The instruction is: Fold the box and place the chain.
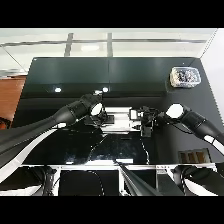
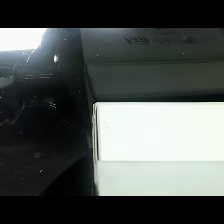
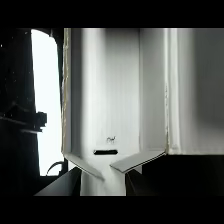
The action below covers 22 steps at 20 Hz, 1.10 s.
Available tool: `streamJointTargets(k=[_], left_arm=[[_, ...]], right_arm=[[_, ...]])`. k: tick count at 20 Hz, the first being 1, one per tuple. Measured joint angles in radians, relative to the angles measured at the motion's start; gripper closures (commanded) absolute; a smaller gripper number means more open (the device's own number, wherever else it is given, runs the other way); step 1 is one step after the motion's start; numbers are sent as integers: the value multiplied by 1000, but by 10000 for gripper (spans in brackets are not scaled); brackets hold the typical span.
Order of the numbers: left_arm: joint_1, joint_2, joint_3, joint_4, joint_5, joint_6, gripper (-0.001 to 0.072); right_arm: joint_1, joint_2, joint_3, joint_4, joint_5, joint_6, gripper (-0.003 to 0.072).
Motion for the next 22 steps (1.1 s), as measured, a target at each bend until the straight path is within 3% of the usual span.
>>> streamJointTargets(k=[8,10,11,12,13,15,16,19,22], left_arm=[[0,0,0,5,-2,6,685],[0,0,0,4,-1,6,685],[0,0,0,3,-2,7,685],[0,0,0,4,-2,6,685],[0,0,0,2,-1,6,685],[0,0,0,2,-1,6,685],[0,0,0,0,2,5,685],[0,0,0,-1,1,3,685],[1,0,0,1,-8,3,685]], right_arm=[[18,-63,0,202,-10,-19,558],[20,-71,-1,227,-10,-11,236],[21,-72,-2,233,-12,-2,438],[21,-74,-3,236,-13,11,468],[21,-76,-3,240,-11,33,351],[21,-77,-4,241,-8,72,629],[19,-77,-4,241,-3,105,673],[-19,-55,10,201,50,331,673],[-153,-3,59,117,237,616,673]])
